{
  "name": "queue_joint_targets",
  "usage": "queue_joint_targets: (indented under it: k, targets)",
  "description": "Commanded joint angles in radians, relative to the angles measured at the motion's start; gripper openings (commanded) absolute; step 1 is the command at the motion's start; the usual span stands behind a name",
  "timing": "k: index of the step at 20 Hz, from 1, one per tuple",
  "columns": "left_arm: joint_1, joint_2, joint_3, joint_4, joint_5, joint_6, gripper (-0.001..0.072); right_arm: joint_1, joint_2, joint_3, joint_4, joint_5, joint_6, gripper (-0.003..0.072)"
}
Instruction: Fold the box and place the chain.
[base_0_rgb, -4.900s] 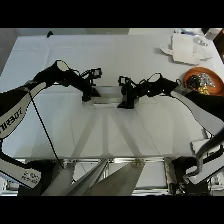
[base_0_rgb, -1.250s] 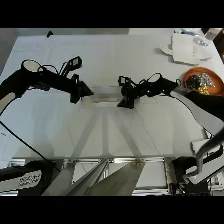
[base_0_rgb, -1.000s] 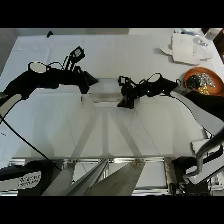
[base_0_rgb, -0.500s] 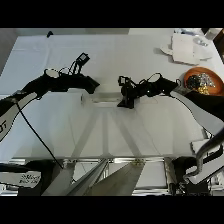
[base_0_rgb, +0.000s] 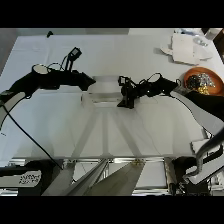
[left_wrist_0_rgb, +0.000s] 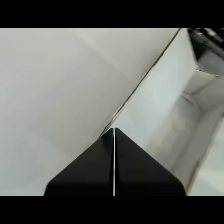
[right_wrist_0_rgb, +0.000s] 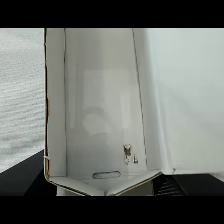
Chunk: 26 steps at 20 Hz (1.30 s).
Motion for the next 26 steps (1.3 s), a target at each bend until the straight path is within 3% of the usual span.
queue_joint_targets:
  k: [1, 3, 4, 5, 6, 7, 11, 15, 20, 26]
  targets:
    - [0.09, 0.05, 0.0, 0.069, -0.272, 0.086, 0.0017, 0.0, 0.0, 0.0, 0.0, 0.0, 0.0, 0.0456]
    - [0.093, 0.064, -0.001, 0.239, -0.268, 0.103, 0.0018, 0.0, 0.0, 0.0, 0.0, 0.0, 0.0, 0.0456]
    - [0.074, 0.071, -0.001, 0.334, -0.25, 0.103, 0.0063, 0.0, 0.0, 0.0, 0.0, 0.0, 0.0, 0.0456]
    - [0.048, 0.075, -0.001, 0.402, -0.235, 0.103, 0.0225, 0.0, 0.0, 0.0, 0.0, 0.0, 0.0, 0.0456]
    - [0.018, 0.077, -0.001, 0.444, -0.212, 0.104, 0.0455, 0.0, 0.0, 0.0, 0.0, 0.0, 0.0, 0.0456]
    - [-0.008, 0.077, -0.001, 0.461, -0.184, 0.104, 0.0593, 0.0, 0.0, 0.0, 0.0, 0.0, 0.0, 0.0456]
    - [-0.093, 0.078, -0.002, 0.486, -0.044, 0.108, 0.0597, 0.0, 0.0, 0.0, 0.0, 0.0, 0.0, 0.0456]
    - [-0.111, 0.074, -0.014, 0.497, 0.083, 0.14, 0.0593, 0.0, 0.0, 0.0, 0.0, 0.0, 0.0, 0.0456]
    - [-0.106, 0.053, -0.014, 0.55, 0.079, 0.245, 0.0594, 0.0, 0.0, 0.0, 0.0, 0.0, 0.0, 0.0456]
    - [-0.106, -0.026, -0.014, 0.521, -0.008, 0.376, 0.0594, 0.0, 0.0, 0.0, 0.0, 0.0, 0.0, 0.0456]
